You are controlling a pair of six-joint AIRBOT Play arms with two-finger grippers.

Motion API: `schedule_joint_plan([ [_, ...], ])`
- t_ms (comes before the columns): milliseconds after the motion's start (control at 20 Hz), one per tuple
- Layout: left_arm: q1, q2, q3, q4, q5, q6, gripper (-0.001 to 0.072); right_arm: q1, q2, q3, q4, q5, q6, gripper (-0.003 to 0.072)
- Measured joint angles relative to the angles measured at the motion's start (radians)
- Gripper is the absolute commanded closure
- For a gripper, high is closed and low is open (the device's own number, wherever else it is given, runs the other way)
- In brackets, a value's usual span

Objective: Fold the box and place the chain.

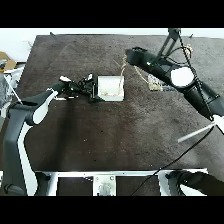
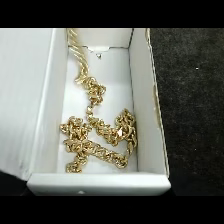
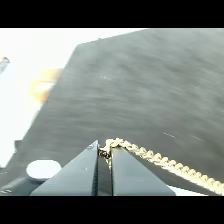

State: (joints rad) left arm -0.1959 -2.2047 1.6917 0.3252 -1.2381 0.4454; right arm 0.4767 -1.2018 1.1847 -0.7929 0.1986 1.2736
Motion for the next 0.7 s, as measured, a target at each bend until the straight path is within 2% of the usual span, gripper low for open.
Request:
schedule_joint_plan([
  [150,0.000,0.000,0.000,0.000,0.000,0.000,0.0435,0.098,-0.019,0.025,-0.024,-0.074,0.000,0.0685],
  [300,0.000,0.000,0.000,0.000,0.000,0.000,0.0435,0.135,-0.070,0.021,-0.037,-0.107,0.006,0.0685],
  [700,0.000,0.000,0.000,0.000,0.000,0.000,0.0435,0.136,-0.214,-0.114,-0.046,-0.175,0.100,0.0685],
])
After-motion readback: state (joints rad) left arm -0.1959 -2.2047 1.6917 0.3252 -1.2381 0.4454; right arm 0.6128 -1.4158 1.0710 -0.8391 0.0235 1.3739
